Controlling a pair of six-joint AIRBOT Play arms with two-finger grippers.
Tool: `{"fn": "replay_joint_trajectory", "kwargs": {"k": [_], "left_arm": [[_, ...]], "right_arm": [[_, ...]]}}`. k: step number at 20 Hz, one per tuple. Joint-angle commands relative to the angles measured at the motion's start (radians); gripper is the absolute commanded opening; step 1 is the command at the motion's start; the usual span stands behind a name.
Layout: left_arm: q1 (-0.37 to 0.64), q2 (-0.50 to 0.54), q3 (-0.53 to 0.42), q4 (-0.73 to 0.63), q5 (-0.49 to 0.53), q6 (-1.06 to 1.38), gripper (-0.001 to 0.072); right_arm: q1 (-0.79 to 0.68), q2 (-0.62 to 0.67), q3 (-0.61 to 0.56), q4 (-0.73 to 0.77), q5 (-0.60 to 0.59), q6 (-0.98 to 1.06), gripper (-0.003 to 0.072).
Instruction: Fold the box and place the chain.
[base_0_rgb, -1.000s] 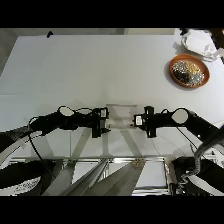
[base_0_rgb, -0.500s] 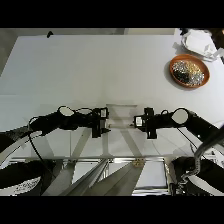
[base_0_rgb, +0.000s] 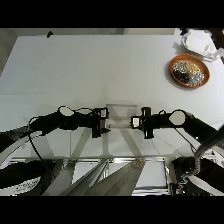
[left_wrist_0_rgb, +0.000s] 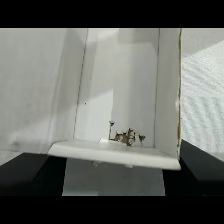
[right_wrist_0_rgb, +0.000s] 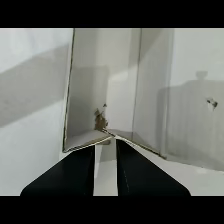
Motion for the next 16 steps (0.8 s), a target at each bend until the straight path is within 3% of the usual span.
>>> {"fn": "replay_joint_trajectory", "kwargs": {"k": [1, 9, 12, 14, 15, 16], "left_arm": [[0.001, 0.001, 0.0, 0.0, 0.0, 0.0, 0.0012], [0.001, 0.001, 0.0, 0.0, 0.0, 0.0, 0.0012], [0.001, 0.001, 0.0, 0.0, 0.0, 0.0, 0.0012], [0.001, 0.001, 0.0, 0.0, 0.0, 0.0, 0.0012], [0.001, 0.001, 0.0, 0.0, 0.0, 0.001, 0.0012], [0.001, 0.001, 0.0, 0.0, 0.0, 0.0, 0.0012]], "right_arm": [[0.017, -0.001, 0.0, 0.01, -0.041, -0.002, 0.0121], [0.072, -0.039, 0.0, 0.031, -0.08, -0.002, 0.0133], [0.072, -0.039, 0.0, 0.032, -0.106, -0.002, 0.0353], [0.072, -0.039, 0.0, 0.032, -0.118, -0.002, 0.0387], [0.072, -0.039, 0.0, 0.033, -0.121, -0.002, 0.0467], [0.072, -0.039, 0.0, 0.035, -0.121, -0.002, 0.0479]]}}
